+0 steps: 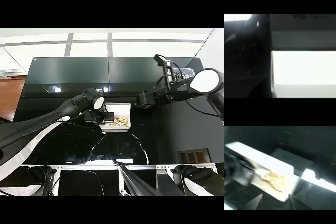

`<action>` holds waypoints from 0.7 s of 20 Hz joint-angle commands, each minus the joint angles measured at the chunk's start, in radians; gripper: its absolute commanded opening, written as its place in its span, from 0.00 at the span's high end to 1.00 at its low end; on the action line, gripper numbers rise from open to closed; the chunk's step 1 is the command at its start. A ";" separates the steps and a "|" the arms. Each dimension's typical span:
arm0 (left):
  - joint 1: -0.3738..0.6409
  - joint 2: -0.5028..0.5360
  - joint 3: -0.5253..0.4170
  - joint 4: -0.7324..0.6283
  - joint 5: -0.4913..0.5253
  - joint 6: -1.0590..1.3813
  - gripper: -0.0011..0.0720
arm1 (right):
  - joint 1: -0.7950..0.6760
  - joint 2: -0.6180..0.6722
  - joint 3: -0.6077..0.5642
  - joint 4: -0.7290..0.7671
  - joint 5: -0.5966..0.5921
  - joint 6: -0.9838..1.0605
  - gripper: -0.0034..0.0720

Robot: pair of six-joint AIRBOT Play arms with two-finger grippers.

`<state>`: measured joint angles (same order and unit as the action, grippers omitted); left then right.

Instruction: Fold the box and place the chain.

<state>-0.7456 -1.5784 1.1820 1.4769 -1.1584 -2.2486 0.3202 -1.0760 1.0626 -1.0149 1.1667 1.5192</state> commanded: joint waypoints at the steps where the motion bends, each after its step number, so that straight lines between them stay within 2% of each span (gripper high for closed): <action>1: 0.000 0.000 0.000 0.002 0.000 0.001 0.95 | -0.032 0.008 0.000 -0.113 0.071 0.003 0.45; 3: 0.000 0.000 0.008 -0.009 -0.011 -0.010 0.95 | -0.032 0.008 0.000 -0.113 0.073 0.003 0.45; 4: 0.000 0.000 0.021 -0.017 -0.028 -0.010 0.83 | -0.032 0.008 0.000 -0.113 0.075 0.003 0.45; 6: -0.003 0.014 0.056 -0.014 -0.071 0.000 0.08 | -0.032 0.008 0.000 -0.117 0.072 0.003 0.45; 7: -0.004 0.032 0.069 -0.004 -0.084 0.030 0.01 | -0.032 0.008 0.000 -0.123 0.065 0.002 0.45; 9: -0.011 0.109 0.068 0.055 -0.106 0.099 0.01 | -0.032 0.008 0.000 -0.131 0.055 0.002 0.45; 11: -0.018 0.215 0.048 0.195 -0.154 0.134 0.01 | -0.032 0.008 0.000 -0.143 0.052 0.003 0.45; 12: -0.003 0.274 0.009 0.284 -0.171 0.130 0.02 | -0.032 0.008 -0.001 -0.151 0.051 0.002 0.45; 14: 0.092 0.390 -0.116 0.313 -0.185 0.109 0.02 | -0.032 0.008 -0.002 -0.172 0.030 0.003 0.45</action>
